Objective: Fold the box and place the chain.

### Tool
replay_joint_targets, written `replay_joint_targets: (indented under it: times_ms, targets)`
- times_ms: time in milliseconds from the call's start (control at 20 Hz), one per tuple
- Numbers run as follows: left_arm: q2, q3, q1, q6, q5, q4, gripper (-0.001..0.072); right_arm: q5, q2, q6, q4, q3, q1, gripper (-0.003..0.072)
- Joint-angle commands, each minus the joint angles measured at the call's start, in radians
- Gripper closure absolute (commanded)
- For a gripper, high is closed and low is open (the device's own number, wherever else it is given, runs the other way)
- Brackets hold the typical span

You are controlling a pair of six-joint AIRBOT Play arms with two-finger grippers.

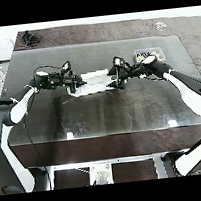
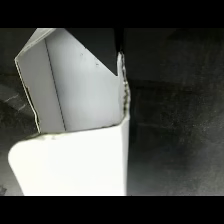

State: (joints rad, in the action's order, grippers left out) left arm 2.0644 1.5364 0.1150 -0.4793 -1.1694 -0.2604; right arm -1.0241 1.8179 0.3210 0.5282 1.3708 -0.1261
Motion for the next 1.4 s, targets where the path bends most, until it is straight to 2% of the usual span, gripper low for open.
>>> replay_joint_targets:
  times_ms: [0, 150, 400, 1350]
  targets:
    - [-0.001, 0.0, 0.0, 0.0, 0.001, 0.0, 0.0691, -0.06, 0.043, -0.002, 0.008, 0.048, 0.001, -0.0001]
    - [-0.001, 0.0, 0.0, 0.0, 0.001, 0.0, 0.0691, -0.107, 0.059, -0.014, 0.009, 0.056, -0.004, 0.0]
    - [-0.001, 0.0, 0.0, 0.0, 0.0, 0.0, 0.0691, -0.119, 0.079, -0.032, 0.016, 0.053, -0.03, -0.0001]
    - [-0.001, 0.0, 0.0, 0.0, 0.001, 0.0, 0.0691, -0.123, 0.144, 0.017, 0.004, 0.104, -0.029, -0.0001]
